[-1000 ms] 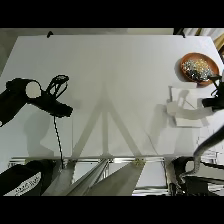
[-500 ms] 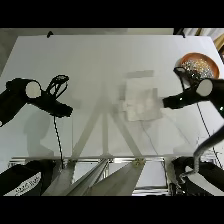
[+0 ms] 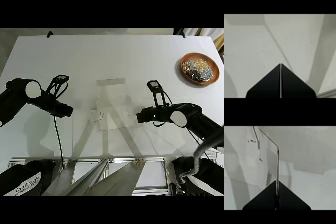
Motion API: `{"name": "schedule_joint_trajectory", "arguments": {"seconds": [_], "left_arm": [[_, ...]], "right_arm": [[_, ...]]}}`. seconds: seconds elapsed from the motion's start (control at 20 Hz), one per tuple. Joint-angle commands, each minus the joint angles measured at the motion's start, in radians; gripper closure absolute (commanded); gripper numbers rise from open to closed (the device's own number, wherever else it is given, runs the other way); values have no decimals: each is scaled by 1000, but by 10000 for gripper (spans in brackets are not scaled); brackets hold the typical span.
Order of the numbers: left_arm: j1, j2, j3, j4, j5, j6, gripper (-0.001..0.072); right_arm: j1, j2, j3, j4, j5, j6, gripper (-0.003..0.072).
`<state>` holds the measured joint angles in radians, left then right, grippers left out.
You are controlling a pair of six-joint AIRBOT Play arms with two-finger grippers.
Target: Fold the box and place the chain.
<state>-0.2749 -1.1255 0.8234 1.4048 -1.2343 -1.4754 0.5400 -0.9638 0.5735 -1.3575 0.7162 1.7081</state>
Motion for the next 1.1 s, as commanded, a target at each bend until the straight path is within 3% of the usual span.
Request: {"name": "schedule_joint_trajectory", "arguments": {"seconds": [0.0,0.1,0.15,0.2,0.25,0.35,0.5,0.6,0.95,1.05], "left_arm": [[-1,0,0,-14,65,102,698],[-1,-2,0,-78,118,237,691],[-1,-7,0,-163,152,328,545],[-1,-18,0,-268,184,426,314],[1,-31,1,-378,239,502,248],[1,-79,30,-536,311,609,257],[-1,-227,132,-639,227,685,247],[1,-319,177,-695,211,729,184],[2,-454,190,-782,172,845,183],[2,-473,190,-861,164,902,186]], "right_arm": [[42,3,-9,-27,-32,55,671],[42,3,-9,-27,-29,55,671],[42,3,-9,-26,-28,55,671],[43,3,-9,-21,-27,55,671],[43,3,-9,-19,-27,55,671],[43,3,-9,-19,-23,54,671],[43,3,-9,-19,-24,53,671],[43,3,-9,-19,-22,53,671],[43,3,-9,-19,-19,48,671],[43,3,-9,-19,-18,48,671]]}}
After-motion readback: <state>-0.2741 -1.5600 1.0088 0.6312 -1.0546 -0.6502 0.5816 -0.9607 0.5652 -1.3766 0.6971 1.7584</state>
